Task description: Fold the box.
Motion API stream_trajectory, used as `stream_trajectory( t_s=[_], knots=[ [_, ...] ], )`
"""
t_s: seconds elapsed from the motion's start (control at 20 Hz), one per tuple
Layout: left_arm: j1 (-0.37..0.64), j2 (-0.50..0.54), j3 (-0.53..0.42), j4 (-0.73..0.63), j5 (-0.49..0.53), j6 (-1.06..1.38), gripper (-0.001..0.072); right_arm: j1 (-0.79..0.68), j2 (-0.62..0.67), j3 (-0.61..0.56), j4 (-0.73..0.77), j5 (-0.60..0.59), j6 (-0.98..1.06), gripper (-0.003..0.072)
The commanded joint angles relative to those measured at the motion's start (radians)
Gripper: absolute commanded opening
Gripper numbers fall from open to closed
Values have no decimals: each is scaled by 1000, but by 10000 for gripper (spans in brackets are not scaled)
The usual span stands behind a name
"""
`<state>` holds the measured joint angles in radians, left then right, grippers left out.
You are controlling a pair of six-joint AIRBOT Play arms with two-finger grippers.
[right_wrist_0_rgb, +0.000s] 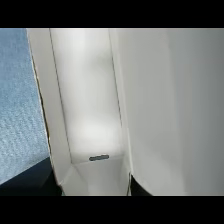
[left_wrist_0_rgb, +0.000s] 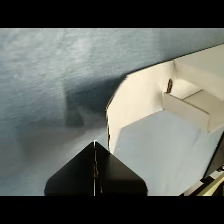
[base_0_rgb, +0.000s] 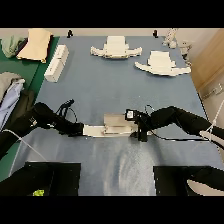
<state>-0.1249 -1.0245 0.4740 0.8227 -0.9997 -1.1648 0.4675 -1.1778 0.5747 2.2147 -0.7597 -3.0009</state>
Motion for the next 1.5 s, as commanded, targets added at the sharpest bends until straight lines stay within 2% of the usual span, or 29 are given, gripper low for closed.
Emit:
stream_trajectory(
  t_s=[0.0,0.15,0.6,0.9,1.0,1.05,1.3,1.45],
  knots=[
    [-98,-22,-8,-185,111,82,15,0,1,0,0,0,-1,453],
    [-118,-21,0,-262,106,111,15,0,1,0,0,0,-1,453],
    [-117,-21,61,-262,-4,109,17,0,1,0,0,0,-1,453],
    [-117,-21,62,-263,-6,69,20,0,1,0,0,0,-1,453],
    [-117,-21,62,-265,-6,37,392,0,1,0,-1,0,-1,453],
    [-117,-21,62,-264,-6,39,328,0,1,0,0,0,-1,453],
    [-117,-21,62,-271,-18,13,330,0,1,0,-1,0,-1,453],
    [-117,-22,62,-288,9,16,330,0,1,0,-1,0,-1,453]
  ],
)
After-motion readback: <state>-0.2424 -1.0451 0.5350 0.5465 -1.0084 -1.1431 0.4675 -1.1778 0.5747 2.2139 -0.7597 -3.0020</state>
